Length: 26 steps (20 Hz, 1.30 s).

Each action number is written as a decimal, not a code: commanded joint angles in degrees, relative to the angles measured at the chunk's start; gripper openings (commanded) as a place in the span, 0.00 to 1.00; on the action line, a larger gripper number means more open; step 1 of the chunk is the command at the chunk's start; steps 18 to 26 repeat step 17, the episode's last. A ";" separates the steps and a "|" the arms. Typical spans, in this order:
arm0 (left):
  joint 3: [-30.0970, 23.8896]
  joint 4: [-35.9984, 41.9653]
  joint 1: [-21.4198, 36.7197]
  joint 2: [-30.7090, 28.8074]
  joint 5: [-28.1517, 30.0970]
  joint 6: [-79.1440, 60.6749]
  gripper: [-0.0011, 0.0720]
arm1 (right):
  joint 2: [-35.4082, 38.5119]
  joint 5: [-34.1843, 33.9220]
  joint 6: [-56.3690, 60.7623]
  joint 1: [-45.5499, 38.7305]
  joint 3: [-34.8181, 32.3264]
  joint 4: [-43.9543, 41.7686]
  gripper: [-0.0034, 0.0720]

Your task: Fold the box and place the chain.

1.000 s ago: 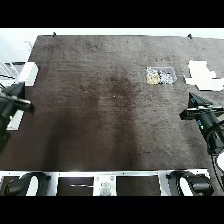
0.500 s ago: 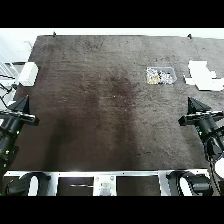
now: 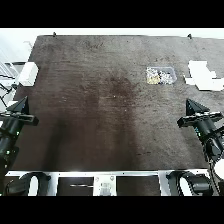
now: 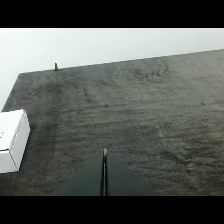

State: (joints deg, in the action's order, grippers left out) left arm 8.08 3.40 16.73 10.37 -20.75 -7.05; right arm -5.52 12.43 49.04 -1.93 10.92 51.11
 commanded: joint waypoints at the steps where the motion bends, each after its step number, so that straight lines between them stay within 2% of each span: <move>1: -0.52 -0.76 -0.02 0.00 0.83 2.49 0.03 | 0.04 0.11 0.02 0.02 -0.04 0.00 0.06; 4: -1.20 -0.90 -0.02 0.00 -1.18 2.69 0.04 | 0.07 0.09 0.02 0.02 -0.04 -0.02 0.06; 8: -1.16 -0.83 -0.02 0.00 -10.47 2.64 0.04 | 0.04 0.07 0.02 0.02 -0.04 -0.02 0.06; 10: -1.16 -0.81 -0.02 0.00 -12.63 2.62 0.04 | 0.07 0.07 0.02 0.02 -0.04 -0.02 0.06; 26: -1.16 -0.81 -0.44 0.00 -12.81 2.56 0.04 | 0.07 0.07 0.02 0.02 -0.04 -0.02 0.06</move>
